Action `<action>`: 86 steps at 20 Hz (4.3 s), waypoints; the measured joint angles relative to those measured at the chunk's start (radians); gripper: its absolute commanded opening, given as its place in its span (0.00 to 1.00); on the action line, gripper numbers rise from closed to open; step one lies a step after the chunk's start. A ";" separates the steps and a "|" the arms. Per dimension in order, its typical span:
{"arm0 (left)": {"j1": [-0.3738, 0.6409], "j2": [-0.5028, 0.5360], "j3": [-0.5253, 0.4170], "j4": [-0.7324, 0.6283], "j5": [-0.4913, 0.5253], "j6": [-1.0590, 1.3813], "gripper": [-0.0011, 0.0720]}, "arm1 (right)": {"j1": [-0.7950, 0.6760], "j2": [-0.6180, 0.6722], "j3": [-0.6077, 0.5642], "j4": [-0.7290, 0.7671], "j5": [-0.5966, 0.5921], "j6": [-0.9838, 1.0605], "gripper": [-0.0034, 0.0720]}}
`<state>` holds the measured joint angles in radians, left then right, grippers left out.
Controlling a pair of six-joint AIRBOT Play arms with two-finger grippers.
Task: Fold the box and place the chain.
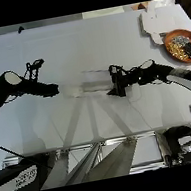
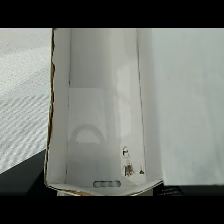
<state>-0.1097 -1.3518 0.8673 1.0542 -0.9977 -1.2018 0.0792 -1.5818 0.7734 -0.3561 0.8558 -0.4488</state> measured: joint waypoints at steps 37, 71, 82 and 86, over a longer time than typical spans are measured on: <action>-0.067 -0.117 -0.002 -0.196 0.031 0.125 0.02 | 0.000 0.000 0.000 0.000 0.000 0.000 0.65; -0.086 -0.121 -0.002 -0.412 0.002 0.238 0.43 | 0.000 0.000 0.000 0.000 0.000 0.000 0.65; -0.079 -0.115 -0.002 -0.531 0.023 0.357 0.57 | 0.000 0.000 0.000 0.000 0.000 0.000 0.65; -0.081 -0.133 -0.002 -0.539 0.027 0.384 0.75 | 0.000 0.000 0.000 0.000 0.000 0.000 0.65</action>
<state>-0.1909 -1.4849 0.8654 0.5148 -0.9703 -0.8177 0.0795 -1.5818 0.7734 -0.3561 0.8558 -0.4488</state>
